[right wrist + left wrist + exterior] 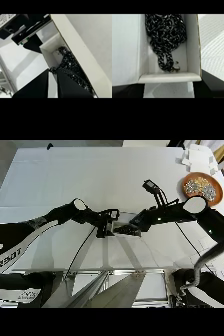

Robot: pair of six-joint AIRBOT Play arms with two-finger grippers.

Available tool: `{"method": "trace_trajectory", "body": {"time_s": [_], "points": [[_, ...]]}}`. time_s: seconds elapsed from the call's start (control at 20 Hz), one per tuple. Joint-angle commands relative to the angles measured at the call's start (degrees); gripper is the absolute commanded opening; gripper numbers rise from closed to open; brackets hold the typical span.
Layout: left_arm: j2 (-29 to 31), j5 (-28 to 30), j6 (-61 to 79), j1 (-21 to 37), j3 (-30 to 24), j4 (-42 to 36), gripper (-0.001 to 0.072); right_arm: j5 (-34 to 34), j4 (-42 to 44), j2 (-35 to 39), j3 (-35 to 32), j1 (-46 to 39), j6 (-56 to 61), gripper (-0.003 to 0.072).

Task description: Fold the box and place the chain.

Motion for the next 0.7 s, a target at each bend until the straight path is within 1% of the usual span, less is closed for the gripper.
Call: {"method": "trace_trajectory", "body": {"time_s": [0.0, 0.05, 0.2, 0.3, 0.4, 0.45, 0.5, 0.55, 0.65], "points": [[0.0, 0.0, 0.0, 0.0, 0.0, 0.0, 0.0391, -0.4, -0.7, -1.0, 0.0, 1.8, 0.1, 0.0259], [0.0, 0.0, 0.0, 0.0, 0.0, 0.0, 0.0391, -0.7, -0.5, -1.0, 0.0, 1.9, 0.1, 0.0288], [0.0, 0.0, 0.0, 0.0, 0.0, 0.0, 0.0391, -0.8, -0.3, -1.0, 0.0, 0.9, 0.1, 0.0290], [0.0, 0.0, 0.0, 0.0, 0.0, 0.0, 0.0391, 1.0, -0.4, -0.1, 0.0, -0.1, 0.1, 0.0288], [0.0, 0.0, 0.0, 0.0, 0.0, 0.0, 0.0391, 3.8, -2.1, 3.3, 0.0, -2.4, -0.8, 0.0283], [0.0, 0.0, 0.0, 0.0, 0.0, 0.0, 0.0391, 5.0, -3.8, 5.9, 0.0, -4.3, -3.0, 0.0248], [0.0, 0.0, 0.0, 0.0, 0.0, 0.0, 0.0391, 6.1, -6.0, 8.2, 0.0, -6.5, -5.7, 0.0170], [0.0, 0.0, 0.0, 0.0, 0.0, 0.0, 0.0391, 6.8, -9.1, 10.5, 0.0, -8.8, -8.4, 0.0148], [0.0, 0.0, 0.0, 0.0, 0.0, 0.0, 0.0391, 7.7, -12.7, 12.5, 0.0, -13.7, -14.5, 0.0154]]}}
